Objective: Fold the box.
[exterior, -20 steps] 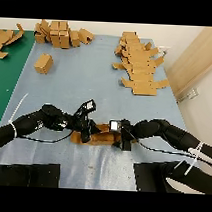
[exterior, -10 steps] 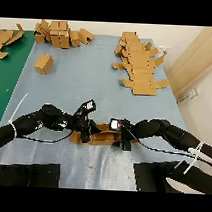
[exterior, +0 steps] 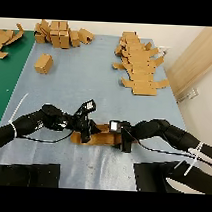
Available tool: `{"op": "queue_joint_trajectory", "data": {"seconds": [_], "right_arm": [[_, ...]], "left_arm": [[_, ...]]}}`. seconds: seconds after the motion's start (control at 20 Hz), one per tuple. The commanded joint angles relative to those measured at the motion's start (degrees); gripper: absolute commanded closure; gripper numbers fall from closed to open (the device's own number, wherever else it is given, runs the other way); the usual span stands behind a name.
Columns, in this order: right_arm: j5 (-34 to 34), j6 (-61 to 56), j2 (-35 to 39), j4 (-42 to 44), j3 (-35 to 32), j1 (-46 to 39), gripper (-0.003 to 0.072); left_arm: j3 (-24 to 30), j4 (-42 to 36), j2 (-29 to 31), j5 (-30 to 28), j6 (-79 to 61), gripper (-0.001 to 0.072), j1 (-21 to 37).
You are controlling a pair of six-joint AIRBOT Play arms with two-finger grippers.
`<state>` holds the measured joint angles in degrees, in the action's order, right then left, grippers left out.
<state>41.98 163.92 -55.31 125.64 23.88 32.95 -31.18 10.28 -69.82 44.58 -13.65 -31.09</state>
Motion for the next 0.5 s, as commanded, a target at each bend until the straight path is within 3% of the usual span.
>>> {"op": "queue_joint_trajectory", "data": {"seconds": [0.0, 0.45], "right_arm": [[-2.1, 0.0, 0.0, -0.3, 0.0, 1.6, -0.0019], [-3.5, 0.0, 0.0, -1.2, -0.3, 1.6, -0.0004]], "left_arm": [[-0.1, 0.0, 0.0, 0.0, 0.0, 0.0696, 0.0], [-0.1, 0.0, 0.0, -0.1, 0.0, 0.0695, 0.0]]}}
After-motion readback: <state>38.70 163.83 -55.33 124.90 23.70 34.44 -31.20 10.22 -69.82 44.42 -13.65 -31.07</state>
